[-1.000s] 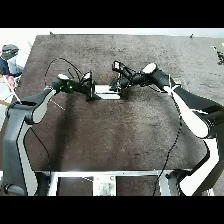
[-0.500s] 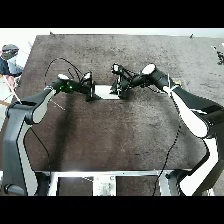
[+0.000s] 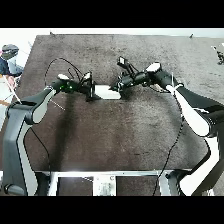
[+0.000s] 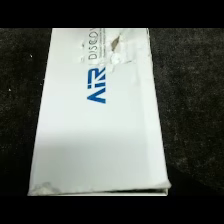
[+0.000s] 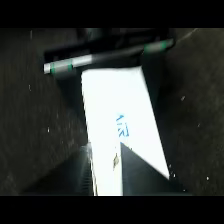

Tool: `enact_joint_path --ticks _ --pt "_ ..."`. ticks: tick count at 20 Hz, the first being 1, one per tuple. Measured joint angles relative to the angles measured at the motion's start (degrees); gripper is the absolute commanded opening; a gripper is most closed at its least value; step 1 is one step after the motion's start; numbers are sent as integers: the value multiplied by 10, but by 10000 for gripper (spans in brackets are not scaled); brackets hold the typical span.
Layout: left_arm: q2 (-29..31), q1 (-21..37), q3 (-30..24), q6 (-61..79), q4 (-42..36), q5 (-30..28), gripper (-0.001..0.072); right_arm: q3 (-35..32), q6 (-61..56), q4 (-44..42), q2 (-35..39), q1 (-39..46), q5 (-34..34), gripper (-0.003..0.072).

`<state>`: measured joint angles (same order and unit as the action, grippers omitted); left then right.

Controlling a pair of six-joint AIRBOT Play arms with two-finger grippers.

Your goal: Fold the box and place the chain.

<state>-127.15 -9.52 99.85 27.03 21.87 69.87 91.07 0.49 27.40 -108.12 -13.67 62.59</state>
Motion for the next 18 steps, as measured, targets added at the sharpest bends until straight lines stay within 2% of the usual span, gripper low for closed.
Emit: enact_joint_path --ticks 6,13,18 --pt "0 0 0 0 0 0 177 0 -31 -27 -19 6 9 11" --pt "0 0 0 1 0 0 177 1 -99 33 -52 6 24 11" --pt "0 0 0 1 0 0 176 0 -114 55 -41 6 10 10"
